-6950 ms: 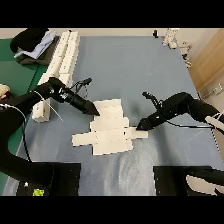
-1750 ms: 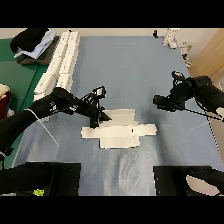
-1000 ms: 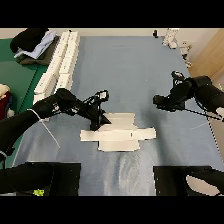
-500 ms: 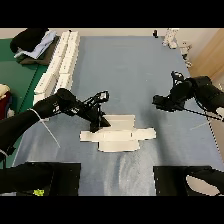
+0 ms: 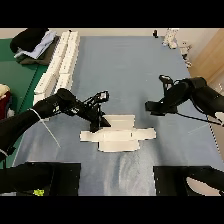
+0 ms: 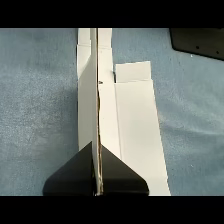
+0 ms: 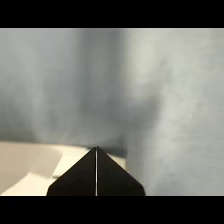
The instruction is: Fold the box.
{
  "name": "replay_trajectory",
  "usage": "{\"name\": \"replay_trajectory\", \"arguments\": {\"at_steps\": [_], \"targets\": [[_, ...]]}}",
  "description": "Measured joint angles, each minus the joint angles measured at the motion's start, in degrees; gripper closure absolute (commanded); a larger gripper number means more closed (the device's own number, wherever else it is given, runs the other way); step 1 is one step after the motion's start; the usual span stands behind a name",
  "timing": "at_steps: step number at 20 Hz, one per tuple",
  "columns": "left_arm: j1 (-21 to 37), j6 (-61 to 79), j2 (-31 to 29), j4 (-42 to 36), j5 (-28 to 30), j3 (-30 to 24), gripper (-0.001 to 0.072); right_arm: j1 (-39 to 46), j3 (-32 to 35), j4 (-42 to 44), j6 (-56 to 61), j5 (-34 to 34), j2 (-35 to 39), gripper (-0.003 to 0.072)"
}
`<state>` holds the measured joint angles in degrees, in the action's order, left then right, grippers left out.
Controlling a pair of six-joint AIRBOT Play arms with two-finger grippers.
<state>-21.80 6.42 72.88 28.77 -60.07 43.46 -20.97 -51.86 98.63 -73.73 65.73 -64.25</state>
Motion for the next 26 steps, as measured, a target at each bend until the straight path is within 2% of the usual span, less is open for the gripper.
{"name": "replay_trajectory", "arguments": {"at_steps": [3, 6, 7, 8, 9, 13, 18, 22, 26], "targets": [[0.0, 0.0, 0.0, -0.02, 0.0, 0.0, 0.0697, -9.64, 2.25, -0.5, 1.03, 2.49, 4.74, 0.0683], [0.0, 0.02, 0.0, -0.02, 0.0, 0.0, 0.0697, -22.82, 7.63, -3.32, 4.35, 2.69, 11.21, 0.0663], [0.0, 0.02, 0.0, -0.04, 0.0, 0.0, 0.0697, -27.69, 10.01, -3.93, 4.02, 1.55, 13.33, 0.0428], [0.0, 0.02, 0.0, -0.04, 0.0, 0.0, 0.0697, -31.91, 12.26, -4.42, 2.54, 0.15, 14.88, 0.0094], [0.0, 0.02, 0.0, -0.04, 0.02, 0.0, 0.0697, -36.0, 14.6, -5.51, 0.35, -1.66, 16.09, -0.0018], [0.0, 0.04, 0.0, -0.04, 0.02, 0.0, 0.0697, -44.81, 20.7, -12.35, -9.31, -8.72, 15.69, -0.0018], [0.0, 0.04, 0.0, -0.07, 0.02, 0.0, 0.0697, -47.5, 22.67, -24.46, -13.94, -14.75, 11.37, -0.0015], [0.0, 0.04, 0.0, -0.07, 0.02, 0.0, 0.0697, -48.0, 22.53, -30.25, -10.73, -18.29, 10.78, -0.0016], [0.0, 0.07, 0.0, -0.09, 0.02, 0.0, 0.0697, -48.17, 21.75, -33.38, 0.02, -19.45, 11.93, -0.0016]]}}
